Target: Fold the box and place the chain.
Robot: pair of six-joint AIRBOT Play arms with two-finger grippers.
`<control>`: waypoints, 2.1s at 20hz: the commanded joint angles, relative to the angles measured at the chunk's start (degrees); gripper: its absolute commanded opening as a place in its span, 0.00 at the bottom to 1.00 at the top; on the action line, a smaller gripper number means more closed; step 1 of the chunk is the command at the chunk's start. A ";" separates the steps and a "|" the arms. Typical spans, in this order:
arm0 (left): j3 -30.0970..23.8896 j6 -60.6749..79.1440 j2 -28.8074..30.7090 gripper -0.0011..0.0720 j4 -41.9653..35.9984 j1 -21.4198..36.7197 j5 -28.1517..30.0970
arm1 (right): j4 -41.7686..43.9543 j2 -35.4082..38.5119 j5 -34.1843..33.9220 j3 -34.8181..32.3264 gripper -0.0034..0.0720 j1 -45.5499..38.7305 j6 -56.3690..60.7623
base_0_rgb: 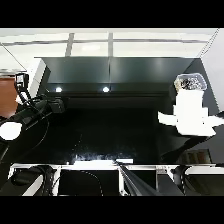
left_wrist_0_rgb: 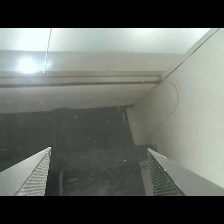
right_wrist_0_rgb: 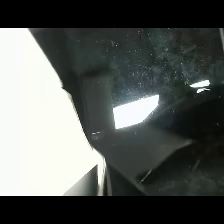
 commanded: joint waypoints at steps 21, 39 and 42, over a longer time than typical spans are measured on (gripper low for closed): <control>-0.02 0.02 -0.09 0.98 -2.19 -0.72 -2.05 | 32.06 40.74 -33.38 -43.65 0.06 48.57 -1.51; 10.36 32.54 -43.41 0.96 -49.09 -3.67 -32.44 | 31.21 47.43 -41.20 -53.24 0.06 66.29 -2.64; 14.43 36.39 -49.40 0.96 -49.24 -5.88 -36.48 | 31.17 47.43 -40.39 -53.24 0.06 66.29 -2.64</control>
